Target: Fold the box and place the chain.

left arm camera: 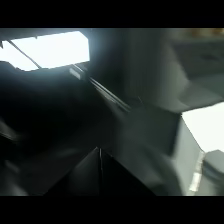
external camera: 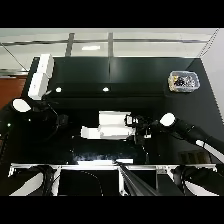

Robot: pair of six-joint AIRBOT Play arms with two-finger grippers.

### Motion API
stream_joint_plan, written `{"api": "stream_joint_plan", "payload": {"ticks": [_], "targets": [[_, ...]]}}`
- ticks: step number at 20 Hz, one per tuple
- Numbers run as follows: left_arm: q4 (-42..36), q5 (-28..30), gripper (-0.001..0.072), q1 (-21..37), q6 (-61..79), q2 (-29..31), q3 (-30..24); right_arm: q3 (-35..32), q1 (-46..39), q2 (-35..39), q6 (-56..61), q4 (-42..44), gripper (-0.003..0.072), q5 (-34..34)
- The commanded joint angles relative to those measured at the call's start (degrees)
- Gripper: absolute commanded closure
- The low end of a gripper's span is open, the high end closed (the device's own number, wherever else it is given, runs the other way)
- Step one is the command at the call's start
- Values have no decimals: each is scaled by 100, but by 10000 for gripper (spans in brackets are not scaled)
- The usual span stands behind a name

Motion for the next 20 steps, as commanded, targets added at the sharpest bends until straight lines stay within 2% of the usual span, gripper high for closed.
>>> {"api": "stream_joint_plan", "payload": {"ticks": [1, 4, 10, 15, 20], "targets": [[-968, -496, 678, 66, -22, -501, -308, -4, 0, 0, 0, 0, 316, 2], [-1270, -210, 678, -433, -2, -785, -345, -4, 0, 0, 2, 0, 316, 0], [-1591, 452, 678, -1248, -9, -905, -348, -4, 0, 0, 2, 0, 316, 0], [-1759, 380, 678, -1320, 146, -1067, -345, -4, 0, 0, 2, 0, 315, 0], [-2898, 271, 677, -1228, 1246, -1097, -337, -4, 0, 0, 2, 0, 315, 0]]}}
